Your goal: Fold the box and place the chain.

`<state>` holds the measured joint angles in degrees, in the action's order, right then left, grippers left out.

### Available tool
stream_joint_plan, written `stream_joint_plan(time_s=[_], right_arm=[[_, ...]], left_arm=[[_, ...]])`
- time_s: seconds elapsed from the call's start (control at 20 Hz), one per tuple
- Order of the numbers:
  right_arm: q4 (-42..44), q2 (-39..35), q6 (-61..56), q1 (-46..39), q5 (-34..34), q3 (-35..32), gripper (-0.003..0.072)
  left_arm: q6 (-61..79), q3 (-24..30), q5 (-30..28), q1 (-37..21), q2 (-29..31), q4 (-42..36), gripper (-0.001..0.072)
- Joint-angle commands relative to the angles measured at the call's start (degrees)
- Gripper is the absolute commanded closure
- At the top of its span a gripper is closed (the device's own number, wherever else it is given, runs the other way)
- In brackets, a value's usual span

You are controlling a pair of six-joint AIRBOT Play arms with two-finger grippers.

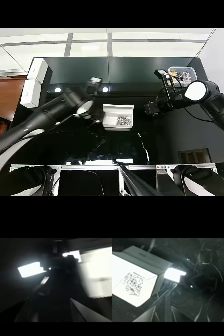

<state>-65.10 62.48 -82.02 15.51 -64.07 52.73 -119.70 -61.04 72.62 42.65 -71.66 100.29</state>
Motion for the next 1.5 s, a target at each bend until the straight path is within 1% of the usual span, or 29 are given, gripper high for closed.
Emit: stream_joint_plan(time_s=[0.0,0.05,0.1,0.15,0.2,0.25,0.3,0.35,0.4,0.5,0.65,0.75,0.8,0.9,0.95,1.05,1.1,1.25,1.45], right_arm=[[0.0,0.0,-0.2,0.0,0.1,0.0,0.0435],[0.0,0.0,-0.2,0.0,0.2,0.0,0.0435],[0.0,0.0,-0.3,0.0,0.4,0.0,0.0435],[0.1,0.0,-0.5,0.0,0.5,0.0,0.0435],[0.1,0.0,-0.7,0.0,0.4,0.0,0.0435],[0.1,0.0,-0.8,0.0,0.3,0.0,0.0435],[0.1,0.0,-1.4,0.0,0.1,0.0,0.0435],[0.1,0.0,-1.7,0.0,0.0,0.0,0.0435],[0.1,0.0,-1.7,0.0,0.0,0.0,0.0435],[0.1,0.0,-1.9,0.0,0.0,0.0,0.0435],[0.1,0.0,-3.1,0.0,0.0,-0.1,0.0435],[0.1,0.0,-3.8,0.0,0.0,-0.1,0.0435],[0.1,0.0,-4.6,0.0,0.0,-0.1,0.0435],[0.1,0.0,-5.6,0.0,0.0,-0.1,0.0435],[0.1,0.0,-5.8,0.0,0.1,-0.1,0.0435],[0.1,0.0,-5.8,0.0,0.0,-0.1,0.0435],[0.1,0.0,-5.9,0.0,0.0,-0.1,0.0435],[0.1,0.0,-5.9,0.0,0.1,-0.1,0.0435],[0.1,0.0,-5.9,0.0,0.7,-0.1,0.0435]], left_arm=[[7.3,13.4,-4.0,-9.6,10.4,-3.9,0.0129],[12.6,17.6,-9.5,-15.0,12.8,-11.9,0.0128],[20.7,21.1,-14.6,-20.2,14.3,-22.2,0.0128],[30.5,23.9,-17.8,-25.0,15.0,-33.8,0.0129],[42.8,26.3,-18.6,-29.3,14.8,-45.8,0.0129],[55.9,28.3,-18.4,-32.2,14.4,-55.1,0.0128],[68.0,29.6,-18.4,-33.4,14.0,-60.7,0.0128],[79.3,30.5,-18.4,-33.4,13.6,-62.8,0.0127],[89.9,30.9,-18.5,-32.8,12.9,-62.9,0.0126],[105.4,30.9,-18.5,-31.1,11.1,-63.0,-0.0006],[125.0,30.8,-19.6,-27.4,9.3,-63.3,-0.0007],[132.6,30.6,-22.4,-24.6,7.9,-63.2,-0.0007],[135.4,30.1,-24.0,-24.0,6.8,-63.6,-0.0007],[139.7,29.0,-26.0,-24.7,2.9,-68.4,-0.0007],[142.4,27.7,-25.6,-25.2,0.5,-68.0,-0.0007],[142.6,25.4,-25.5,-25.1,-3.6,-67.6,-0.0007],[141.3,24.3,-25.5,-24.4,-4.6,-67.1,-0.0007],[141.3,22.9,-26.0,-24.2,-5.7,-70.8,-0.0007],[140.9,22.6,-26.5,-22.3,-5.9,-70.8,-0.0007]])
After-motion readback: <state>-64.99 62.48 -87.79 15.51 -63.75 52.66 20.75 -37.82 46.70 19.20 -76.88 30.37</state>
